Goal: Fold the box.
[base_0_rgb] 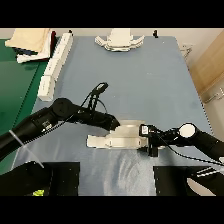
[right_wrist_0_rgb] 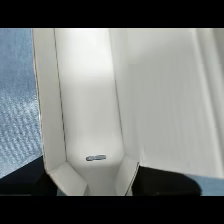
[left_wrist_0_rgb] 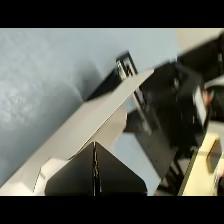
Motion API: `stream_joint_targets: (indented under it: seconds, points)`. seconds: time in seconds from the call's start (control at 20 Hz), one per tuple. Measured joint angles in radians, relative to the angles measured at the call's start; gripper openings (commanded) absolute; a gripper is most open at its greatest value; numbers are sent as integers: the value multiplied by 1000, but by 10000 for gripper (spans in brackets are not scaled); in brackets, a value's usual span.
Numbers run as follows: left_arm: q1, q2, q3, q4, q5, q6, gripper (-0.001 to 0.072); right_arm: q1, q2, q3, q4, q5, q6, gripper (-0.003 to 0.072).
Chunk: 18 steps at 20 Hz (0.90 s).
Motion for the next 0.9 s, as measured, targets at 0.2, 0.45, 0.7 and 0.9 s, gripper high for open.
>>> stream_joint_targets:
  seconds: [0.2, 0.45, 0.7, 0.9]
  points:
    - [-8, -128, 53, -6, 55, -116, 12, 0, 0, 0, 0, 0, 0, 578]
    - [-10, -268, 71, -9, 65, -201, 12, 0, 0, 0, 0, 0, 0, 578]
    - [-13, -340, 74, -8, 18, -232, 12, 0, 0, 0, -2, 5, -3, 578]
    - [-13, -354, 75, -9, 18, -238, 13, 0, 0, 0, -2, 4, -2, 578]
